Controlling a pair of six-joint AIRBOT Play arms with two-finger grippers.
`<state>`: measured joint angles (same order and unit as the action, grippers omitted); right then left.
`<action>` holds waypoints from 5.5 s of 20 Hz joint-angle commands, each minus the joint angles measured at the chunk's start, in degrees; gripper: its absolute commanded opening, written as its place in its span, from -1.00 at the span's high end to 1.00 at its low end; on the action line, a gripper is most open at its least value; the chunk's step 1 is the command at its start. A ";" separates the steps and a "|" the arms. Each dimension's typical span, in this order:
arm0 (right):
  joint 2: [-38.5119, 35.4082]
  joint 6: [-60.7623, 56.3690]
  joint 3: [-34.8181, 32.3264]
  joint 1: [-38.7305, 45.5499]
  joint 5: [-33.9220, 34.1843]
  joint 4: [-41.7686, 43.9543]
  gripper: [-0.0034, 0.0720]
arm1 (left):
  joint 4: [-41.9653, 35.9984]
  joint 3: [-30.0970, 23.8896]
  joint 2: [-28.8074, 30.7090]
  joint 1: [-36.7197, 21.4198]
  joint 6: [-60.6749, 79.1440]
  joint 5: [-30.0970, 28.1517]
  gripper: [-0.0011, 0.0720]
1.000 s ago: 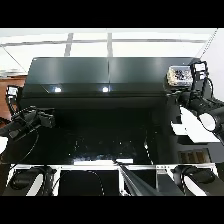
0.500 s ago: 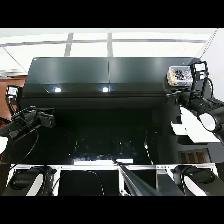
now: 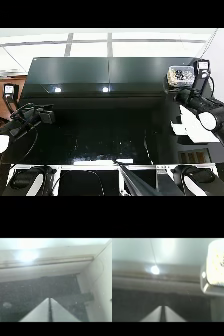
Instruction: Fold the box and place the chain.
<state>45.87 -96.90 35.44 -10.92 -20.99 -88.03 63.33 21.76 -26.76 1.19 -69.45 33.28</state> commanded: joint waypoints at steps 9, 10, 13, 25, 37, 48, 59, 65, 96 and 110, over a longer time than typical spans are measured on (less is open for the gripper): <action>18.23 -9.42 9.66 42.36 -16.61 -8.72 -1.00 | -4.46 -0.55 -12.00 0.31 -1.36 -2.93 -0.95; 19.76 -8.33 12.44 49.20 -19.50 -6.01 -1.00 | -4.46 -0.55 -12.00 0.31 -1.36 -2.86 -0.95; 26.56 11.34 21.70 64.26 -28.63 7.91 -1.00 | -4.48 -0.55 -12.00 0.31 -1.36 -2.78 -0.94; 50.42 41.75 42.34 70.90 -60.28 17.79 0.27 | -4.66 -0.55 -12.00 0.31 -1.51 -0.44 -0.94; 32.28 41.55 29.42 54.90 -57.59 28.30 0.87 | -5.38 -0.55 -12.00 0.31 -1.51 0.42 -0.94; 17.62 39.89 17.22 31.50 -42.99 48.50 0.87 | -5.81 -0.55 -11.98 0.31 -1.51 4.28 -0.94; 12.57 50.86 -9.29 0.81 -12.37 75.93 0.87 | -19.37 -0.39 -13.57 1.14 3.15 2.27 -0.94; 12.61 50.88 -9.44 -7.74 -5.95 75.56 0.87 | -26.71 12.35 -32.81 1.25 3.30 14.27 -0.93; 12.24 50.88 -5.25 3.13 -23.34 60.46 -0.86 | -24.63 52.54 -75.54 8.48 19.52 61.66 0.90; 12.24 78.44 -2.05 10.80 -37.92 52.63 -0.86 | -24.39 28.09 -55.56 20.90 71.45 17.27 0.89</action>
<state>58.15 -31.51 32.75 1.19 -55.37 -35.00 38.33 50.83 -81.71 21.21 -2.81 57.49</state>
